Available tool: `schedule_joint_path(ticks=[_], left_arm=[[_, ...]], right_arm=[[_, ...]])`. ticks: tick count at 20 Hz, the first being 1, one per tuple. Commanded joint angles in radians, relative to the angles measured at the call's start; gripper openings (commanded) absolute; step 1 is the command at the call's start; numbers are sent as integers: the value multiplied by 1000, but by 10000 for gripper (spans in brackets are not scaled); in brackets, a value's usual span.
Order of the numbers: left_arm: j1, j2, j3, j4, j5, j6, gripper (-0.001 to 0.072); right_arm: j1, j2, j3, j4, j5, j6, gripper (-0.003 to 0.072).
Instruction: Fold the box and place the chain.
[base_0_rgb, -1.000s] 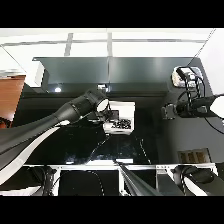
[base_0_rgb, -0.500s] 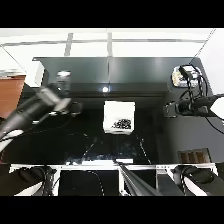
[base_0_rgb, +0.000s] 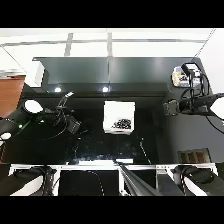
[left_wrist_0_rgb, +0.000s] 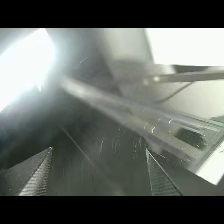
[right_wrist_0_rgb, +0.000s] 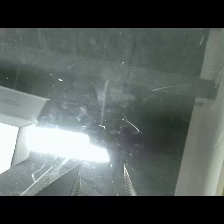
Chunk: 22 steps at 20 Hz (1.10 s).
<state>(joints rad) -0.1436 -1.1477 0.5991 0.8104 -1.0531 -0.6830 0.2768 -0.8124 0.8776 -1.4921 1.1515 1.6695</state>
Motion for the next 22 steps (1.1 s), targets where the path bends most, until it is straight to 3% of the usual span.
schedule_joint_path(ticks=[1,4,6,11,22], left_arm=[[-51,-24,-10,-136,93,535,718],[-101,-74,27,-199,92,843,717],[-168,-150,108,-52,74,856,717],[-251,-298,263,-50,40,827,717],[-335,-327,275,-88,73,780,709]], right_arm=[[-1,0,0,-2,5,10,318],[-1,0,0,19,-10,29,318],[-1,0,0,26,-11,29,318],[-1,0,0,26,-8,29,318],[-1,0,0,26,-8,29,317]])
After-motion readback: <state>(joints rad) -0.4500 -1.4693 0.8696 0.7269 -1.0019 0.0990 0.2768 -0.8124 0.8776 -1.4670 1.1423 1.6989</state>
